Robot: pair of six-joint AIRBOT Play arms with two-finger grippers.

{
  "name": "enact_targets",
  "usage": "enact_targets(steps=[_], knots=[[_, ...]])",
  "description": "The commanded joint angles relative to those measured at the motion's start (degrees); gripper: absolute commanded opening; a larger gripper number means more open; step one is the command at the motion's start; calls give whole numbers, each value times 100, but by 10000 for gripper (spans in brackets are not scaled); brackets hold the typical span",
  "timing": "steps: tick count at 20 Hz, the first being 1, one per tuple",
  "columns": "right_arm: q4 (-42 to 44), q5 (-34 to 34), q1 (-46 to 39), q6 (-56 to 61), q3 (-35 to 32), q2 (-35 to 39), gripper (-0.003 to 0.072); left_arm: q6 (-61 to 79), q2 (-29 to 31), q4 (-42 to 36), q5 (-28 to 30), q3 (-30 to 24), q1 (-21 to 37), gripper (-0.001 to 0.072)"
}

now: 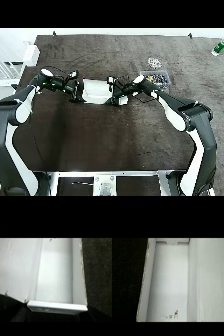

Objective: Fold the box and place the chain.

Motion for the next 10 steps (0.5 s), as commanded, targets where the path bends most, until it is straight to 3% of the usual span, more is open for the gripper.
enact_targets(steps=[1,10], knots=[[-7,17,7,-4,0,0,545,61,-4,0,15,-7,0,717],[-7,17,7,-4,0,0,544,210,-4,-35,-70,-9,-149,716]])
